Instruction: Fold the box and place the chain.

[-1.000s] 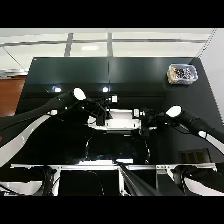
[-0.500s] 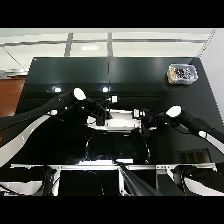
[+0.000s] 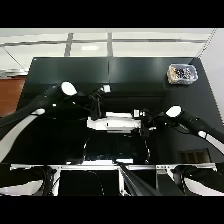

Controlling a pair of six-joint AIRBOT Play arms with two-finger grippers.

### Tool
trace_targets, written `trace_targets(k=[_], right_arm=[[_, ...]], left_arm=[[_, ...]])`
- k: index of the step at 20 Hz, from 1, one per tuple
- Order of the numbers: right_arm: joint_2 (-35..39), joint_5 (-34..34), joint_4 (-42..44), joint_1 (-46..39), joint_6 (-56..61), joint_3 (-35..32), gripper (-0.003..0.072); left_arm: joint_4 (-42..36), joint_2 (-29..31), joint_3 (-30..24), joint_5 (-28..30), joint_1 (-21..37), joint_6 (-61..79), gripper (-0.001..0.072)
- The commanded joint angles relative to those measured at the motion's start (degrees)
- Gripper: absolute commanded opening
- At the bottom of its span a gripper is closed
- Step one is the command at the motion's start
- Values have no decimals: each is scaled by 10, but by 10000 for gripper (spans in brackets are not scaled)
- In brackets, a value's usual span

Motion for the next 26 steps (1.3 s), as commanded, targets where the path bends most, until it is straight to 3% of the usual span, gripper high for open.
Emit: trace_targets(k=[1, 2, 3, 4, 5, 7, 11, 14, 16, 21, 26], right_arm=[[0, 0, -2, 1, 0, 0, 406], [0, 1, -4, 2, 0, 0, 219], [0, 2, -5, 2, 0, 0, 190], [0, 2, -5, 2, 0, 0, 190], [0, 1, -5, 2, 0, 0, 190], [0, 2, -5, 2, 1, 0, 190], [0, -3, -5, 2, 1, 0, 190], [0, -3, -5, 2, 1, 0, 190], [0, -3, -5, 2, 1, 0, 190], [0, -3, -5, 2, 1, 0, 190], [0, -3, -5, 2, 1, 0, 190]], left_arm=[[56, 42, 0, -118, 60, -193, 622], [41, 40, 0, -177, 76, -238, 559], [9, 32, -1, -251, 86, -256, 325], [-35, 20, -8, -309, 89, -252, 17], [-84, 10, -19, -336, 83, -246, 26], [-184, -5, -45, -286, 55, -239, 25], [-348, -17, -48, -52, 18, -145, 26], [-332, -21, -48, 115, 18, -145, 25], [-277, -36, -49, 120, 18, -158, 25], [-224, -81, -49, 28, 11, -195, 25], [-205, -84, -46, 35, 12, -259, 25]])
